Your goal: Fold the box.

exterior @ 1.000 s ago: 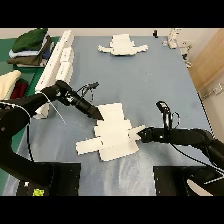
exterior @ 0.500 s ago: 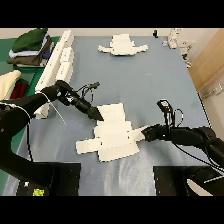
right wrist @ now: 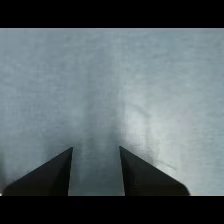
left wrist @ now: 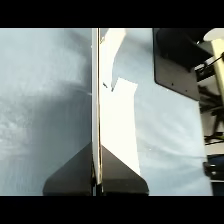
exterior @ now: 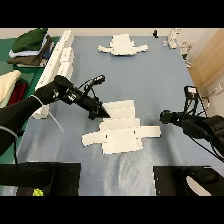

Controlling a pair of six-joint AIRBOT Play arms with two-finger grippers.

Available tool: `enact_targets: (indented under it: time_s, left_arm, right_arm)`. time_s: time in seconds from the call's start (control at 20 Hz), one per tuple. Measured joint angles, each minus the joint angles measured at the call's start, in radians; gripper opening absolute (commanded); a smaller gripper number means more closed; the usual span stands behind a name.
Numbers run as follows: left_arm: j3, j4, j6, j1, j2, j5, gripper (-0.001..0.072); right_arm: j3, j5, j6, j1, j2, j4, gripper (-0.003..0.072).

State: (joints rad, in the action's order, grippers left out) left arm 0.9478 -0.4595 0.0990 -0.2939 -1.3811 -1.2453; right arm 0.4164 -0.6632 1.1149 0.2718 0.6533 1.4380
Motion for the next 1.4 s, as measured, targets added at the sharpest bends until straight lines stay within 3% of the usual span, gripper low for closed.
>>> enact_targets:
  time_s: [0.15, 0.4, 0.7, 0.95, 1.4]
  left_arm:
    - [-0.107, 0.003, -0.096, -0.073, 0.118, 0.128, 0.0005]
    - [-0.323, 0.005, -0.172, -0.229, 0.342, 0.429, 0.0008]
    - [-0.464, 0.003, -0.192, -0.361, 0.438, 0.617, 0.0011]
    - [-0.486, -0.012, -0.194, -0.385, 0.449, 0.670, 0.0011]
    - [-0.378, -0.202, -0.166, -0.397, 0.484, 0.722, 0.0005]
  right_arm:
    - [0.063, 0.000, -0.045, -0.014, 0.000, -0.040, 0.0457]
    - [0.106, -0.001, -0.070, -0.022, 0.008, -0.058, 0.0458]
    - [0.115, -0.002, -0.077, -0.022, 0.045, -0.026, 0.0457]
    - [0.117, -0.003, -0.078, -0.021, 0.055, -0.009, 0.0458]
    - [0.117, -0.012, -0.079, -0.021, 0.057, 0.021, 0.0458]
